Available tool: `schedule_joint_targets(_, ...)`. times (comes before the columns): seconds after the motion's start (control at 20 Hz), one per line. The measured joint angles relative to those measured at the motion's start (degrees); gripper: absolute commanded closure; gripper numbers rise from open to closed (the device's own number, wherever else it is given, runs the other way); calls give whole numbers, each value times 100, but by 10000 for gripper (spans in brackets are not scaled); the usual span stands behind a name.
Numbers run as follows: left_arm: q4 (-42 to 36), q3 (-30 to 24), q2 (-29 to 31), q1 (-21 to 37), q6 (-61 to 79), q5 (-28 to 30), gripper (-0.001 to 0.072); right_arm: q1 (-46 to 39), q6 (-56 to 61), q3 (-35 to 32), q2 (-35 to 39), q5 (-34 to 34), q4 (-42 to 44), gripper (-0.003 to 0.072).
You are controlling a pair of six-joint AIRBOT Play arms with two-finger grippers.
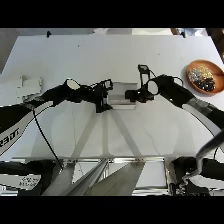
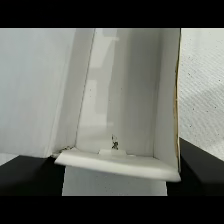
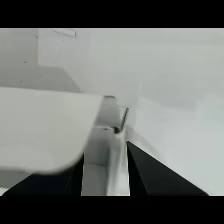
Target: Fold the box and place the chain.
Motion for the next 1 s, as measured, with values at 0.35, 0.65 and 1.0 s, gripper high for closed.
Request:
schedule_joint_targets(0.35, 0, 0, 0, 0, -2, -17, 473, -780, -162, 68, 944, 901, -920, 340)
schedule_joint_targets(0.65, 0, 0, 0, 0, -2, -17, 473, -2437, -1047, 72, 1233, 896, -1744, 336)
schedule_joint_targets(1.0, 0, 0, 0, 0, -4, -17, 473, -4669, -2028, 79, 544, -39, -1818, 314)
